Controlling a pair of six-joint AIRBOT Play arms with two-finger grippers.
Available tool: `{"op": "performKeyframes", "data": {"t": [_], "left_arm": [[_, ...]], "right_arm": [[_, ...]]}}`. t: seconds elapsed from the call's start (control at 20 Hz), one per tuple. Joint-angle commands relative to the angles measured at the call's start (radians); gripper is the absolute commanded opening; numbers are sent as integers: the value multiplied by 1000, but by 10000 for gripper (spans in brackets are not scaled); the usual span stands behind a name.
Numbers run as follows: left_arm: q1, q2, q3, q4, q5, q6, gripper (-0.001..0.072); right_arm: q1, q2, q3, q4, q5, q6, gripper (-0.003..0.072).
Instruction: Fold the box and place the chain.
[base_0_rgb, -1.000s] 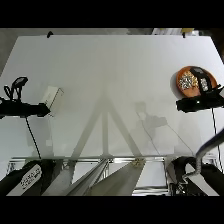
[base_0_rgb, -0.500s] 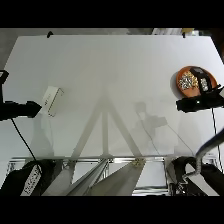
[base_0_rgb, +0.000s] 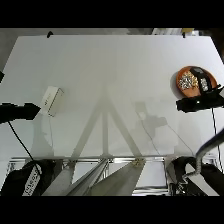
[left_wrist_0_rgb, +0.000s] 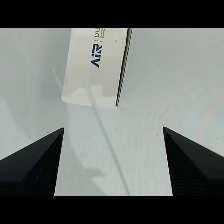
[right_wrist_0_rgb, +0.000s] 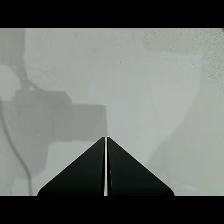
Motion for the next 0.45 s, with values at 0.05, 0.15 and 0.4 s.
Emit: {"op": "performKeyframes", "data": {"t": [0.05,0.15,0.4], "left_arm": [[0,2,0,0,5,0,691],[0,2,0,0,8,0,691],[0,2,0,0,14,0,691]], "right_arm": [[-1,1,0,0,0,0,16],[-1,1,0,0,0,0,16],[-1,1,0,0,0,0,16]]}}
